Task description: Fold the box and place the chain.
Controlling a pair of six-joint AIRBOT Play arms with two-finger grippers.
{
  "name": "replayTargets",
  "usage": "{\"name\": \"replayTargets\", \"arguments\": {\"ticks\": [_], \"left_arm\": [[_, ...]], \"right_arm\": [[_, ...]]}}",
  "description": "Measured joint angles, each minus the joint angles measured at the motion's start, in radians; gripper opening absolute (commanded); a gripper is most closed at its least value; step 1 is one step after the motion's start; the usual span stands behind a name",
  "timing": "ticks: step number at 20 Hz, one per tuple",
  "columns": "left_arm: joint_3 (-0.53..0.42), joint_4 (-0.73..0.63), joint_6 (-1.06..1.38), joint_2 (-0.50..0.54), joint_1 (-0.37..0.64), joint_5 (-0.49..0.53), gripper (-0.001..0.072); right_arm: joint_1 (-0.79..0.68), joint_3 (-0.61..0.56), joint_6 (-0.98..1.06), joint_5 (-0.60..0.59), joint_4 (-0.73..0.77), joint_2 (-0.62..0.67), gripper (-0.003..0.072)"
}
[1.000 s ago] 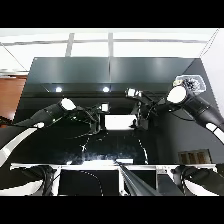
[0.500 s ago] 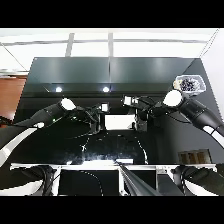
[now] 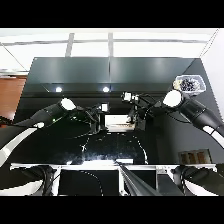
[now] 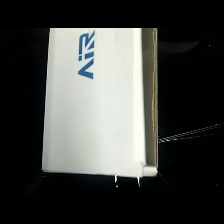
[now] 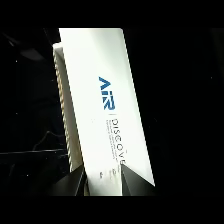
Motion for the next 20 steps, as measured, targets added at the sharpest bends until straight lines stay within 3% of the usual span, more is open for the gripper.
{"name": "replayTargets", "arguments": {"ticks": [20], "left_arm": [[0.000, 0.003, 0.000, 0.000, 0.000, -0.006, 0.0336]], "right_arm": [[0.034, -0.001, 0.050, 0.023, -0.008, -0.034, 0.0246]]}}
